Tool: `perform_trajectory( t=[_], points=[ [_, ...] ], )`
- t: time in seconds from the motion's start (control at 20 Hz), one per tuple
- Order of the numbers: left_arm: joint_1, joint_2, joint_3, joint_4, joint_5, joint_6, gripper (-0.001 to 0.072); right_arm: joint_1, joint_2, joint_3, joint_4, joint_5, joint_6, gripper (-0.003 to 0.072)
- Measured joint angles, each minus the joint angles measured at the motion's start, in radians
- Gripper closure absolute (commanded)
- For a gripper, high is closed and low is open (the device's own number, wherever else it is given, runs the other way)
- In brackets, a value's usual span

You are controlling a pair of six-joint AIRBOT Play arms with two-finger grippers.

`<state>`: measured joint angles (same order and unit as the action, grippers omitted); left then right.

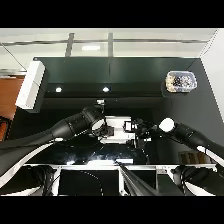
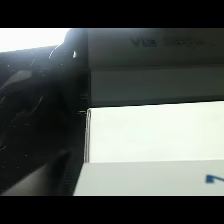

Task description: Fold the box and place the chain.

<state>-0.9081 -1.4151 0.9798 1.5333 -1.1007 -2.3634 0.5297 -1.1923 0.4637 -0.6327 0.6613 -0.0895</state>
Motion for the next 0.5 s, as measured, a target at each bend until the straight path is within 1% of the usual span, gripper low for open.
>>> perform_trajectory(
  t=[0.5],
  points=[
    [0.000,-0.012,0.000,-0.013,0.000,-0.003,0.0363,0.000,0.000,0.000,0.000,0.000,0.000,0.0253]
  ],
)
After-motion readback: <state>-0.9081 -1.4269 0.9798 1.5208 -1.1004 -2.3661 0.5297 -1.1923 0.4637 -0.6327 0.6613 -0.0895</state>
